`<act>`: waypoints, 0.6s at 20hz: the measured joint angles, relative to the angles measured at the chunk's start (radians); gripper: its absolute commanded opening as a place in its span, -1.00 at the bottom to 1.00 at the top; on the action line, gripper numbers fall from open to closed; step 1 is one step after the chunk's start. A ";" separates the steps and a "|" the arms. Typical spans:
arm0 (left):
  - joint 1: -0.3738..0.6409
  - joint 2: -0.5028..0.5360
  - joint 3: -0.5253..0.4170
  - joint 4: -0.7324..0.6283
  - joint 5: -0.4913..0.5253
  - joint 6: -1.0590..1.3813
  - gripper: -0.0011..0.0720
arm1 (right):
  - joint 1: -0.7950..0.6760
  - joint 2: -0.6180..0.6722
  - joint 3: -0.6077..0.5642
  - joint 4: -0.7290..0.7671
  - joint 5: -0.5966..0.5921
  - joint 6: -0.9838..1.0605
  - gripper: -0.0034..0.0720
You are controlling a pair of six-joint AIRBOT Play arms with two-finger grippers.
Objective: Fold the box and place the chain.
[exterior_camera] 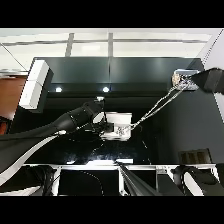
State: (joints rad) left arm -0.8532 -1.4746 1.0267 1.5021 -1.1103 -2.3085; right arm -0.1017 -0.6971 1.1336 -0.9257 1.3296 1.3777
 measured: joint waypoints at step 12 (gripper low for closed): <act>0.000 0.000 0.000 0.000 0.000 0.000 -0.88 | 0.466 -0.025 -0.333 0.104 -0.204 0.060 -0.80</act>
State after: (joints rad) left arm -0.8532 -1.4746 1.0267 1.5021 -1.1103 -2.3085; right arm 0.3641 -0.7223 0.8009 -0.8215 1.1255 1.4372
